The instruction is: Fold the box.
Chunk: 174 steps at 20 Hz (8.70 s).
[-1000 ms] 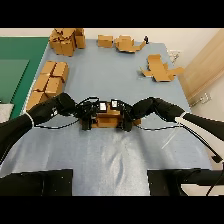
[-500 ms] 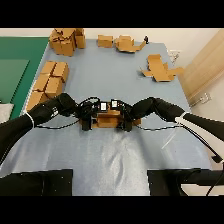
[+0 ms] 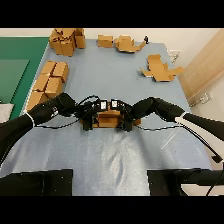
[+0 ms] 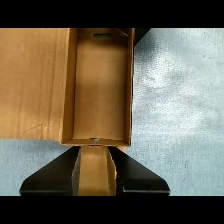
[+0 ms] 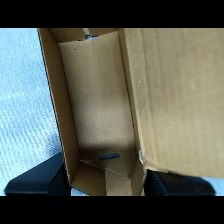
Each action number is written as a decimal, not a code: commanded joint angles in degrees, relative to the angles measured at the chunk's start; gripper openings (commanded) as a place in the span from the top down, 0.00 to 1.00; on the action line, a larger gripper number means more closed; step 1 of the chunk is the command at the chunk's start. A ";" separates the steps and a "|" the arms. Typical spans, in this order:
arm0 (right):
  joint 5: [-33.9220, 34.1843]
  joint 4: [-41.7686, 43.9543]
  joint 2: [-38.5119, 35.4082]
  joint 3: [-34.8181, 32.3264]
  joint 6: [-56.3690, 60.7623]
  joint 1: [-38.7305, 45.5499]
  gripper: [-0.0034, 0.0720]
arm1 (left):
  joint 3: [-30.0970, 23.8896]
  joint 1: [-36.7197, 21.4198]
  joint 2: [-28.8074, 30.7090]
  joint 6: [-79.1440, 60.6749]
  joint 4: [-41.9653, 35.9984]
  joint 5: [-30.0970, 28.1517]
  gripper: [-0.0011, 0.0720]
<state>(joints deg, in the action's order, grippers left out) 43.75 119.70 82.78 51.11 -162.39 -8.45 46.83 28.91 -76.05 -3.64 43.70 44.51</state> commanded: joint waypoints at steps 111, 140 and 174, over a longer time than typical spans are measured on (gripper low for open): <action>2.29 0.07 0.00 0.00 0.39 -0.02 0.37 | 1.55 -12.83 -11.80 48.46 -23.56 19.89 0.32; 2.27 1.20 0.00 0.00 0.39 -0.15 0.37 | 18.60 15.39 -11.52 118.88 34.84 8.41 0.33; 2.45 1.62 0.00 0.00 0.42 -0.17 0.37 | 24.22 15.76 -13.49 122.79 38.64 18.49 0.76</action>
<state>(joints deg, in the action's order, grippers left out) 46.33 121.27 82.76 51.07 -161.99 -8.58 71.00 44.66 -89.45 118.93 81.19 61.91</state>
